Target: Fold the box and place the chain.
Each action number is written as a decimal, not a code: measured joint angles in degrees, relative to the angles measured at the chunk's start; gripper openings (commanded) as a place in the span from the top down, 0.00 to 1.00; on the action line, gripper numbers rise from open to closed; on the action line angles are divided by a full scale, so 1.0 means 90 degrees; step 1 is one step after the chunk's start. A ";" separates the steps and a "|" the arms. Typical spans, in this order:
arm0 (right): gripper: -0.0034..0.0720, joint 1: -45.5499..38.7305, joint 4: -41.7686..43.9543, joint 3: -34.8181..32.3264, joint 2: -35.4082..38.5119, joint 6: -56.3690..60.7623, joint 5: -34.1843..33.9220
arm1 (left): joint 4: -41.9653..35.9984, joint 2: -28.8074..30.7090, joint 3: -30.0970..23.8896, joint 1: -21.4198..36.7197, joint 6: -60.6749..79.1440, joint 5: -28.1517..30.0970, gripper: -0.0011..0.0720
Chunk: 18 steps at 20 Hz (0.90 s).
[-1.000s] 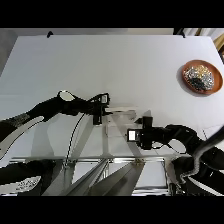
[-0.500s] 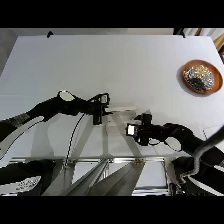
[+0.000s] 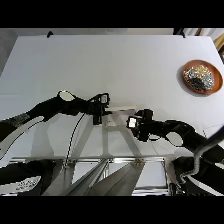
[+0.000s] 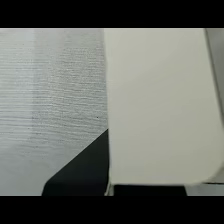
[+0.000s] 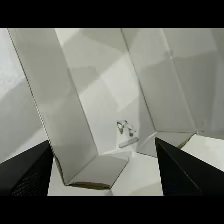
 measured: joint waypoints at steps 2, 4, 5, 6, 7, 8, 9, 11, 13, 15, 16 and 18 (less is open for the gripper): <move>0.04 -0.0007 0.0083 0.0053 0.0000 -0.0015 0.0194 | 0.0002 -0.0002 -0.0002 0.0000 0.0000 -0.0002 0.97; 0.04 -0.0015 0.0136 0.0119 0.0000 -0.0019 0.0345 | 0.0000 -0.0002 -0.0002 0.0000 0.0000 -0.0002 0.97; 0.04 -0.0046 0.0180 0.0155 0.0000 -0.0022 0.0413 | 0.0002 0.0000 -0.0002 0.0000 0.0002 -0.0002 0.97; 0.04 -0.0112 0.0226 0.0197 0.0000 -0.0024 0.0493 | 0.0002 0.0000 -0.0002 0.0000 0.0000 -0.0002 0.97; 0.04 -0.0197 0.0262 0.0238 0.0000 -0.0027 0.0571 | 0.0002 0.0000 -0.0002 0.0000 0.0000 0.0000 0.97; 0.04 -0.0289 0.0287 0.0267 0.0000 -0.0036 0.0658 | 0.0002 -0.0002 -0.0002 0.0000 0.0000 0.0000 0.97; 0.04 -0.0393 0.0316 0.0291 0.0000 -0.0039 0.0721 | 0.0002 0.0000 -0.0002 0.0000 0.0000 0.0000 0.97; 0.04 -0.0539 0.0340 0.0323 0.0000 -0.0041 0.0843 | 0.0002 0.0000 -0.0002 0.0000 0.0000 0.0000 0.97; 0.04 -0.0619 0.0357 0.0338 0.0000 -0.0066 0.0923 | 0.0002 0.0000 -0.0002 0.0000 0.0000 0.0000 0.97; 0.04 -0.0661 0.0367 0.0345 0.0000 -0.0155 0.0940 | 0.0002 -0.0002 -0.0002 0.0000 0.0000 0.0000 0.97; 0.04 -0.0673 0.0369 0.0347 0.0000 -0.0204 0.0940 | 0.0002 -0.0002 -0.0002 0.0000 0.0000 0.0000 0.97; 0.04 -0.0709 0.0376 0.0350 0.0000 -0.0345 0.0937 | 0.0002 -0.0002 0.0000 0.0000 0.0000 0.0000 0.97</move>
